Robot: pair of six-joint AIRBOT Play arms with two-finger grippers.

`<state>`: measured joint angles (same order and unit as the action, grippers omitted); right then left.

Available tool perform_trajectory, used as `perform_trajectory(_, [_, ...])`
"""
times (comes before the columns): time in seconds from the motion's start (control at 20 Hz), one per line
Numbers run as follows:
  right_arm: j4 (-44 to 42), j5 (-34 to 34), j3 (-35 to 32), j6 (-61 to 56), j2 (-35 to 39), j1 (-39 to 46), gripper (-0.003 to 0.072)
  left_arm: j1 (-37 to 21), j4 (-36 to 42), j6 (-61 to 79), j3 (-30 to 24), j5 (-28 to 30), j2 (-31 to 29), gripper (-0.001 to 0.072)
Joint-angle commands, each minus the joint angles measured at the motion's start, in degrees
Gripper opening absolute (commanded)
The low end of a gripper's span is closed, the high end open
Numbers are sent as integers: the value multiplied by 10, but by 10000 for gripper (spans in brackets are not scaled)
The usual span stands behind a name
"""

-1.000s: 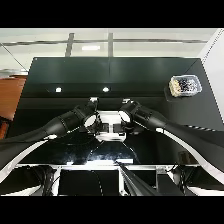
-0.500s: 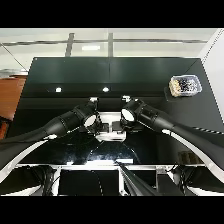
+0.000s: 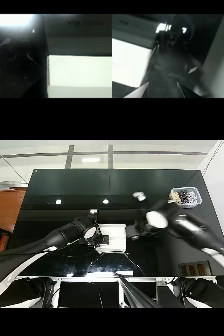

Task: Fold the box and place the chain.

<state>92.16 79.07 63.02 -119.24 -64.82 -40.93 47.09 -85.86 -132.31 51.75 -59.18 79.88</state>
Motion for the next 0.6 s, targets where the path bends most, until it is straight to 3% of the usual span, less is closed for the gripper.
perform_trajectory(0.0, [126,35,0,48,92,81,430,0,0,0,0,2,0,31])
perform_trajectory(0.15, [182,-26,-5,93,101,215,432,0,2,0,0,2,0,31])
perform_trajectory(0.25, [177,-125,-28,107,91,308,720,0,7,1,0,2,0,31])
perform_trajectory(0.45, [28,-263,-28,108,1,451,718,0,7,1,0,2,0,31])
perform_trajectory(0.55, [-42,-266,-2,95,-68,495,712,0,8,1,0,1,0,31])
